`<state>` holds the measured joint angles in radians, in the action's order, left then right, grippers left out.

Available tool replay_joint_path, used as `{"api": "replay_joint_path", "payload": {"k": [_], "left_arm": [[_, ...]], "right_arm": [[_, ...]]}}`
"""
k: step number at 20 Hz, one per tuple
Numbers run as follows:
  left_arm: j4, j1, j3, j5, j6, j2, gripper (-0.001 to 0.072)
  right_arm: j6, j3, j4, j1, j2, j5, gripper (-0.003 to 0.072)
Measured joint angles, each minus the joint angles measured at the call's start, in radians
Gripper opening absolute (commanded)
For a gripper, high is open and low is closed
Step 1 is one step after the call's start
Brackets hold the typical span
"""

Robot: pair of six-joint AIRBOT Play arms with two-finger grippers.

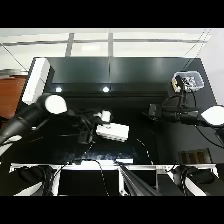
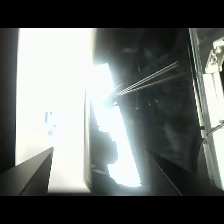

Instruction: Fold the box and place the chain.

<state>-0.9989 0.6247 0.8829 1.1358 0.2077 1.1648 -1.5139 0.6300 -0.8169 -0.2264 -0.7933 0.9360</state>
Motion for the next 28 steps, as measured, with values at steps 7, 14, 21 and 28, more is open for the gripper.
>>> {"api": "replay_joint_path", "payload": {"k": [7,14,21,28], "left_arm": [[0.059,0.030,0.030,-0.091,-0.130,0.069,0.0697],[0.107,0.023,0.035,-0.109,-0.127,0.129,0.0703],[0.100,0.022,0.035,-0.156,-0.093,0.146,0.0703],[0.097,0.023,0.035,-0.164,-0.065,0.160,0.0704]], "right_arm": [[0.000,0.000,-0.050,0.006,0.001,0.022,0.0019],[0.000,0.000,-0.059,0.006,0.002,0.025,0.0019],[0.000,0.000,-0.069,0.006,0.002,0.026,0.0019],[0.000,0.000,-0.074,0.006,0.002,0.026,0.0019]]}}
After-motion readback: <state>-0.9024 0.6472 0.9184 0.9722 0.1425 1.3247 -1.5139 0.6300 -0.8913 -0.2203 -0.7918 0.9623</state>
